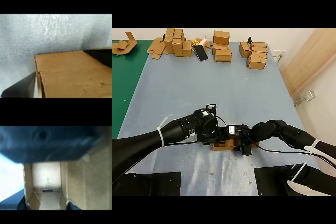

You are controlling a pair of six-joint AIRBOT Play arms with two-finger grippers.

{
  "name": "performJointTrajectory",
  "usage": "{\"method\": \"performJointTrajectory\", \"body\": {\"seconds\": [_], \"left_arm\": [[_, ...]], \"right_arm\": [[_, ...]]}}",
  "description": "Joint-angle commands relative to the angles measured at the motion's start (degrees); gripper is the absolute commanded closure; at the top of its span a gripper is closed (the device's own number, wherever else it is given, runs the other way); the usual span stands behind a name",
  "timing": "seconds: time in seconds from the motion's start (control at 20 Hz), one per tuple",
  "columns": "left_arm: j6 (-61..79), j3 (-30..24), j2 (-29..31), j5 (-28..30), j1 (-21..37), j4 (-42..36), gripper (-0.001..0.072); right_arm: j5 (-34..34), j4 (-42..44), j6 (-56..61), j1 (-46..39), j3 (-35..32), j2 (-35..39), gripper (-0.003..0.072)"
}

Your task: Fold the box.

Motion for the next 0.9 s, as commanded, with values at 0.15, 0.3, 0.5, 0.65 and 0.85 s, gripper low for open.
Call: {"method": "performJointTrajectory", "body": {"seconds": [0.15, 0.3, 0.5, 0.65, 0.85], "left_arm": [[0.3, 0.3, 2.8, -5.9, 1.1, 0.4, 0.0293], [0.3, 0.3, 4.1, -7.0, 1.5, 1.1, 0.0293], [0.3, 0.3, 5.4, -8.1, 2.7, 1.6, 0.0293], [1.7, 0.2, 4.9, -8.0, 2.9, 1.7, 0.0293], [2.9, 0.3, 2.0, -5.8, 2.8, -0.9, 0.0294]], "right_arm": [[-0.1, -0.2, 0.0, 0.0, 0.0, 0.0, 0.0173], [-0.1, -0.2, 0.0, 0.0, 0.0, 0.0, 0.0173], [-0.1, -0.2, 0.0, 0.0, 0.0, 0.0, 0.0173], [-0.1, -0.2, 0.0, 0.0, 0.0, 0.0, 0.0173], [-0.1, -0.2, 0.0, 0.0, 0.0, 0.0, 0.0173]]}}
